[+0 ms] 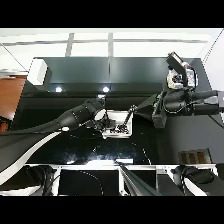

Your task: Fold the box and place the chain.

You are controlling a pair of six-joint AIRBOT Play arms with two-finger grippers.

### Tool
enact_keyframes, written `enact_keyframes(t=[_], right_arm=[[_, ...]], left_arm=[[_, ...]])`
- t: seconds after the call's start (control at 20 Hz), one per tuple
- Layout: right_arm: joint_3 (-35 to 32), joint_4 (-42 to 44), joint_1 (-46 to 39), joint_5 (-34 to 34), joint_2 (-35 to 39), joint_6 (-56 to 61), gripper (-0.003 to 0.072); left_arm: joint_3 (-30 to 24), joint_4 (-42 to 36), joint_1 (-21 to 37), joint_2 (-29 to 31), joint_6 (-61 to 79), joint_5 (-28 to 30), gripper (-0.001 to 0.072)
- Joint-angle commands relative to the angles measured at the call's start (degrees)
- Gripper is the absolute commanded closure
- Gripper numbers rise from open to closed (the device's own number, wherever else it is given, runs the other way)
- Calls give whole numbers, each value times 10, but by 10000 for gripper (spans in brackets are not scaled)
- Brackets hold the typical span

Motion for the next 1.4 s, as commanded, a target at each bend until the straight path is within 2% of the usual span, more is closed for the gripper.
enact_keyframes(t=[0.0,0.25,0.5,0.6,0.75,1.0,1.15,1.35], right_arm=[[-8,-14,8,33,0,27,643],[-49,-10,64,-60,-4,42,643],[-56,-12,73,-75,-17,51,642],[-56,-21,73,-65,-17,62,642],[-55,-78,48,-61,-12,82,642],[-55,-78,-28,-8,30,82,642],[-55,-74,-35,28,45,82,642],[-55,-70,-35,24,45,83,643]], left_arm=[[0,0,0,0,0,0,678],[0,0,0,0,0,0,678],[0,0,0,0,0,0,678],[0,0,0,0,0,0,678],[0,0,0,0,0,-1,678],[0,0,0,0,0,0,678],[0,0,0,0,0,0,678],[0,0,0,0,0,0,678]])
